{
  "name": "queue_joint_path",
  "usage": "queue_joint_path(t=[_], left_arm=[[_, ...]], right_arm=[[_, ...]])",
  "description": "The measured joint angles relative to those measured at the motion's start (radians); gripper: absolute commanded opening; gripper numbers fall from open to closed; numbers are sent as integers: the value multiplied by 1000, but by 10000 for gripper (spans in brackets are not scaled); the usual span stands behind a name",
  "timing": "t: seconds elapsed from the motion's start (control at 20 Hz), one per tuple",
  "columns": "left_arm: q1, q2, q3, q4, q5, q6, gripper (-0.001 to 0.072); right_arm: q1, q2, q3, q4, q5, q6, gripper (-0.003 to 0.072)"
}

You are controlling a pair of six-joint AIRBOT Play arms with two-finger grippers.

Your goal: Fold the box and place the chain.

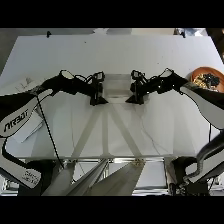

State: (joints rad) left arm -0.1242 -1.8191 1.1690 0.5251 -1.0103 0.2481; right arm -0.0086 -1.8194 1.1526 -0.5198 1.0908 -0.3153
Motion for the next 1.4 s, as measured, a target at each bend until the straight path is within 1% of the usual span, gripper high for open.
queue_joint_path(t=[0.95, 1.0, 1.1, 1.15, 1.4], left_arm=[[-2, 0, 0, 11, 10, -5, 277], [-2, 0, 0, 11, 11, -5, 277], [-2, 0, 0, 11, 11, -5, 277], [-3, 0, 0, 9, 16, -5, 277], [-3, -1, 0, 10, 16, -4, 277]], right_arm=[[0, 0, 0, 1, 0, 1, 461], [0, 0, 0, 1, 0, 1, 483], [0, 0, 0, 1, 0, 2, 612], [1, 0, 0, 3, 0, 3, 624], [1, 13, 0, -10, 6, 2, 621]])
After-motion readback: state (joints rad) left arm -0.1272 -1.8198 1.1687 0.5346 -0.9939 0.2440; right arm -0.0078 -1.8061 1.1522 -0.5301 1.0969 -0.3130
